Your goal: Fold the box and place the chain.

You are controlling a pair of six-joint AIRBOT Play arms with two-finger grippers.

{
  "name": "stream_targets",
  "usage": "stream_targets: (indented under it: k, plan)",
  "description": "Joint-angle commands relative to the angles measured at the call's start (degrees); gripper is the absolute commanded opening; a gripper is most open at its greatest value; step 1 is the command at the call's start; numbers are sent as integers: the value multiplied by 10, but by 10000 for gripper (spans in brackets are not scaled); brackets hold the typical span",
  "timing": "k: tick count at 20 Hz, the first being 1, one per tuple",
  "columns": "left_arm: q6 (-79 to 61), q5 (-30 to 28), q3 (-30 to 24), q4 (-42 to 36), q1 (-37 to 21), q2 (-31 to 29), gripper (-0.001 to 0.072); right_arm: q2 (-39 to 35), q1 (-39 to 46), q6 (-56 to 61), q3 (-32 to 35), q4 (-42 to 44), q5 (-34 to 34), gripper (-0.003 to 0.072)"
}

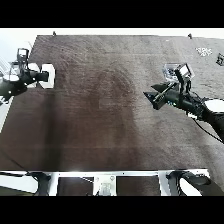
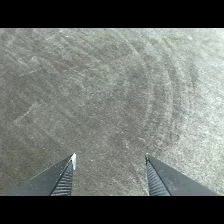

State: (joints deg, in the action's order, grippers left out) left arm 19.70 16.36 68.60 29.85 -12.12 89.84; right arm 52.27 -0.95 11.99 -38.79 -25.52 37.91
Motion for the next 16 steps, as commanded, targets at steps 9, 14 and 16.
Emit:
stream_targets:
  k: [9,14,16]
  plan:
    - [192,219,-61,219,22,-224,14,-64,0,50,7,0,-17,12]
    - [143,53,-251,173,99,-449,15,-183,0,74,72,0,-112,11]
    - [143,1,-325,173,133,-527,16,-239,0,86,109,0,-165,10]
